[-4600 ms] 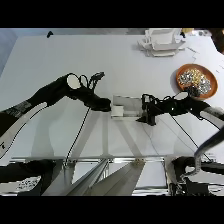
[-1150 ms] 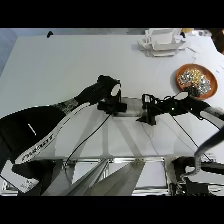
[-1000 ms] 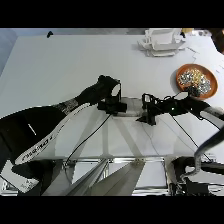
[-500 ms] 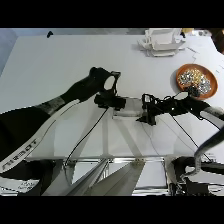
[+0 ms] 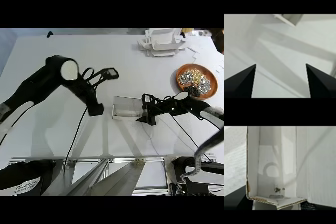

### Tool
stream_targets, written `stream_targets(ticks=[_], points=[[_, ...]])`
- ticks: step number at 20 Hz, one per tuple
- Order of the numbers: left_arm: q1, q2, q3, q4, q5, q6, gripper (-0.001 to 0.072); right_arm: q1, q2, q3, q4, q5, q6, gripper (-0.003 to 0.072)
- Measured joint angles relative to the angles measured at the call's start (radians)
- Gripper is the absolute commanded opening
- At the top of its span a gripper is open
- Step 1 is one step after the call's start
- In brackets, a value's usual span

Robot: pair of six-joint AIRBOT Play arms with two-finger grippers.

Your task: Fold the box and place the chain.

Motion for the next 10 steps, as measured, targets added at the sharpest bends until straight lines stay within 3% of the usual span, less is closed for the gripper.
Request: stream_targets(ticks=[5,10], points=[[0.093,-0.005,-0.218,-0.234,0.230,0.747,0.0700,0.000,0.000,0.000,0.000,0.000,0.000,0.0404],[0.112,-0.132,-0.272,-0.486,0.369,1.130,0.0704,0.000,0.000,0.000,0.000,0.000,0.000,0.0404]])
